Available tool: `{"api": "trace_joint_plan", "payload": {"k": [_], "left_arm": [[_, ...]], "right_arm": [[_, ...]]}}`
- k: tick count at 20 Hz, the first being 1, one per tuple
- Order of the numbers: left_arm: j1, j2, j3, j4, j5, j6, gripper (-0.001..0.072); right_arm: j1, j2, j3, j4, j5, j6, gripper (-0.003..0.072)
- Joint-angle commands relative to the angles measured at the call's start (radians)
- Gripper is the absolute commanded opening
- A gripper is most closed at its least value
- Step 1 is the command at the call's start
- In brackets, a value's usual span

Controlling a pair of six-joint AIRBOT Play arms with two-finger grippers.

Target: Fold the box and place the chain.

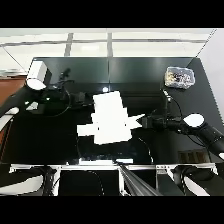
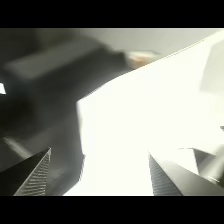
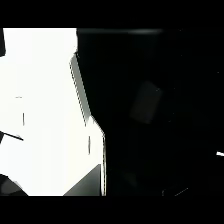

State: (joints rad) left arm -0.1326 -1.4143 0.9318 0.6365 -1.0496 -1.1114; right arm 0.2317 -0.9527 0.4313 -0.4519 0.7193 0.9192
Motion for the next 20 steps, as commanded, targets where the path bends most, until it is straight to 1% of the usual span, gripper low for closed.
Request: {"api": "trace_joint_plan", "payload": {"k": [1, 3, 5, 7, 8, 9, 10, 11, 12, 13, 14, 15, 16, 17, 18, 19, 20], "left_arm": [[-0.010, -0.170, 0.063, -0.140, -0.141, 0.084, 0.0705], [-0.011, -0.230, 0.068, -0.143, -0.183, 0.085, 0.0704], [-0.013, -0.265, 0.069, -0.155, -0.238, 0.114, 0.0704], [-0.017, -0.277, 0.070, -0.216, -0.328, 0.256, 0.0688], [-0.020, -0.283, 0.073, -0.237, -0.378, 0.314, 0.0667], [-0.029, -0.294, 0.087, -0.217, -0.413, 0.341, 0.0599], [-0.040, -0.314, 0.111, -0.174, -0.439, 0.341, 0.0515], [-0.051, -0.337, 0.139, -0.133, -0.466, 0.339, 0.0478], [-0.063, -0.360, 0.166, -0.100, -0.484, 0.337, 0.0470], [-0.076, -0.379, 0.190, -0.074, -0.490, 0.337, 0.0386], [-0.086, -0.396, 0.213, -0.064, -0.502, 0.338, 0.0371], [-0.093, -0.413, 0.234, -0.064, -0.519, 0.348, 0.0286], [-0.100, -0.429, 0.256, -0.064, -0.552, 0.380, 0.0185], [-0.101, -0.438, 0.271, -0.062, -0.577, 0.411, 0.0137], [-0.101, -0.441, 0.282, -0.055, -0.585, 0.426, 0.0129], [-0.100, -0.441, 0.292, -0.040, -0.584, 0.430, 0.0050], [-0.097, -0.440, 0.301, -0.034, -0.583, 0.431, 0.0023]], "right_arm": [[0.016, 0.000, -0.005, 0.003, -0.013, -0.001, 0.0017], [0.016, 0.000, -0.005, 0.002, -0.006, -0.001, 0.0017], [0.016, 0.000, -0.005, 0.003, -0.006, -0.001, 0.0017], [0.016, 0.000, -0.005, 0.003, -0.006, -0.001, 0.0017], [0.016, 0.000, -0.005, 0.003, -0.006, -0.001, 0.0017], [0.016, 0.000, -0.005, 0.003, -0.005, 0.000, 0.0017], [0.016, 0.000, -0.005, 0.003, -0.002, -0.001, 0.0017], [0.016, 0.000, -0.005, 0.003, 0.001, -0.001, 0.0017], [0.016, 0.000, -0.005, 0.003, 0.003, 0.000, 0.0017], [0.016, 0.000, -0.005, 0.003, 0.003, 0.000, 0.0017], [0.016, 0.000, -0.005, 0.003, 0.004, 0.000, 0.0017], [0.016, 0.000, -0.005, 0.003, 0.007, -0.001, 0.0017], [0.016, 0.000, -0.005, 0.003, 0.010, 0.000, 0.0017], [0.016, 0.000, -0.005, 0.003, 0.010, -0.001, 0.0017], [0.016, 0.000, -0.005, 0.003, 0.010, 0.000, 0.0017], [0.016, 0.000, -0.005, 0.002, 0.010, -0.003, 0.0018], [0.016, 0.000, -0.004, 0.002, 0.018, -0.040, 0.0057]]}}
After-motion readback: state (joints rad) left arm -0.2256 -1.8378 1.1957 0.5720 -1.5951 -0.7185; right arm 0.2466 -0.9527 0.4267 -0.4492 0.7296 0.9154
